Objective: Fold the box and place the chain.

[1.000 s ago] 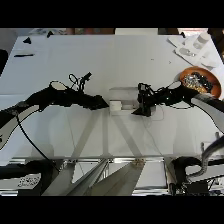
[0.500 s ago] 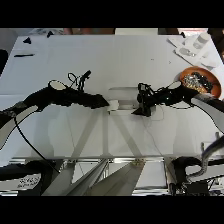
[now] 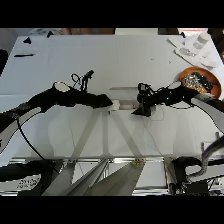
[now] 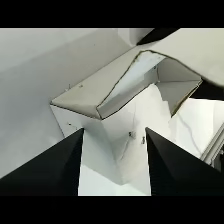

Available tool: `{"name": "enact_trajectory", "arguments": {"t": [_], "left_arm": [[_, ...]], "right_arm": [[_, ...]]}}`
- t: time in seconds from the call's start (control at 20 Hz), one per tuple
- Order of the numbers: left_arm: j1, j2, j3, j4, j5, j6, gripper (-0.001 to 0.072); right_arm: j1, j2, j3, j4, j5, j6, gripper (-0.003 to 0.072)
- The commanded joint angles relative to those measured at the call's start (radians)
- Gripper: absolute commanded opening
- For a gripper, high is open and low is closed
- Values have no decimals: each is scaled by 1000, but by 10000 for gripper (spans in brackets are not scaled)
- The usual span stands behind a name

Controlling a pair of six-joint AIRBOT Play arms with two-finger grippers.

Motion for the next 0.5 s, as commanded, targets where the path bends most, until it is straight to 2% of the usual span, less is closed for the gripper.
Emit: {"name": "enact_trajectory", "arguments": {"t": [0.0, 0.15, 0.3, 0.45], "left_arm": [[-23, 1, 0, 2, 56, 0, 434], [-38, 1, 0, 22, 93, 0, 432], [-53, 1, 0, 104, 119, -9, 390], [-59, 1, 0, 154, 127, -29, 390]], "right_arm": [[0, 0, 0, 0, 0, 0, 516], [0, 0, 0, 0, 0, 0, 516], [0, 0, 0, 0, 0, 0, 516], [0, 0, 0, 0, 0, 0, 516]]}}
